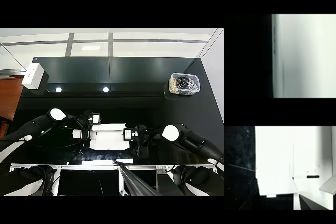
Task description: Fold the box and place the chain.
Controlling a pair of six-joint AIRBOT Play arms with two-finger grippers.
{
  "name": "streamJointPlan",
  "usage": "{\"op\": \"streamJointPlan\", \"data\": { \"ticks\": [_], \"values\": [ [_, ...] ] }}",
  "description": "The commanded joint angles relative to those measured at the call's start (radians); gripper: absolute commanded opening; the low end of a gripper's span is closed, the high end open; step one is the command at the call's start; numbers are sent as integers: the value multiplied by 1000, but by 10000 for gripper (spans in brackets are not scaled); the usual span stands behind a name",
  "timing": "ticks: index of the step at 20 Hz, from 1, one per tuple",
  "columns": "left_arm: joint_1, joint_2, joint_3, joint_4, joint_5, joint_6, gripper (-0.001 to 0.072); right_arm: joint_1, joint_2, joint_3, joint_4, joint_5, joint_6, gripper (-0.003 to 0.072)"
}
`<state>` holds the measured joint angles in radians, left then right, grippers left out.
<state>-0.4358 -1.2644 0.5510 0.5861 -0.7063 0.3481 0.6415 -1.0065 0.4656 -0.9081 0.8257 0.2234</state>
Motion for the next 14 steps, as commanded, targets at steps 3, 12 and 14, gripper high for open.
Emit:
{"op": "streamJointPlan", "data": {
  "ticks": [3, 12, 14],
  "values": [
    [0, -1, 1, 1, -1, 0, 36, 55, -28, 0, 18, -55, -31, 709],
    [0, -1, 1, 1, -1, 0, 36, 84, -46, 0, 45, -110, -29, 709],
    [0, -1, 1, 1, -1, -1, 36, 84, -46, 0, 63, -121, -27, 708]
  ]
}}
